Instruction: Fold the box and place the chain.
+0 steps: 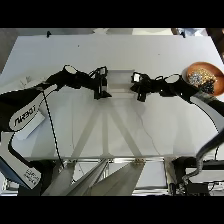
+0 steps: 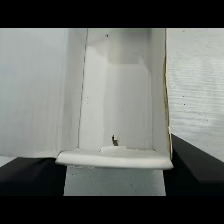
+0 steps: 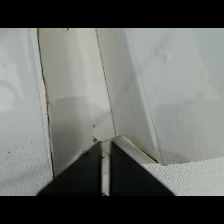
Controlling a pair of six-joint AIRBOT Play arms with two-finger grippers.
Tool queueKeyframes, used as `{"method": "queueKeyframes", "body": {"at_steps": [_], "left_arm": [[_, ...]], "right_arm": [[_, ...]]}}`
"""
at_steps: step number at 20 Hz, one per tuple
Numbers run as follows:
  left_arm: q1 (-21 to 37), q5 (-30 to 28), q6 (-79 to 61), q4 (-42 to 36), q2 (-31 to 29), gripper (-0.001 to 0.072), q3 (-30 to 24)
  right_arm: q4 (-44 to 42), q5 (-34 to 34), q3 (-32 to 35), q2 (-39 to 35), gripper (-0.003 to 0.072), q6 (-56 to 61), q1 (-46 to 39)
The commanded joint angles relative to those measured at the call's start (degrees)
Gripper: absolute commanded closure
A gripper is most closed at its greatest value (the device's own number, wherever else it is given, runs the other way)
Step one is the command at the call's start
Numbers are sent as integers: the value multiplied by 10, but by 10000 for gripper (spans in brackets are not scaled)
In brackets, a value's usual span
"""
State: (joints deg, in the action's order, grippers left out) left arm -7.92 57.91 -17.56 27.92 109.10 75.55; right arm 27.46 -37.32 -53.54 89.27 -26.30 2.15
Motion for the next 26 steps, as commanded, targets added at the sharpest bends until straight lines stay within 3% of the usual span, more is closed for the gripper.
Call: {"method": "queueKeyframes", "body": {"at_steps": [1, 3, 7, 11, 13, 15, 20, 26], "left_arm": [[0, -1, 0, 0, 0, 283, 0], [0, -1, 0, 0, 0, 283, 0], [0, 0, 0, 0, 0, 283, 0], [0, 0, 0, 0, 0, 283, 0], [0, -1, 0, 0, 0, 283, 0], [0, 0, 0, 0, 0, 283, 0], [0, 0, 0, 0, 0, 283, 0], [0, -1, 0, 0, 0, 283, 0]], "right_arm": [[3, 10, 0, -20, 672, 10, 0], [4, 13, 0, -59, 672, 46, 0], [43, 58, 0, -162, 673, 255, -20], [221, 33, 0, -218, 676, 541, -95], [319, -48, 0, -210, 677, 681, -154], [341, -120, 0, -185, 677, 695, -203], [266, -183, 0, -80, 677, 707, -221], [186, -121, 0, -17, 678, 705, -147]]}}
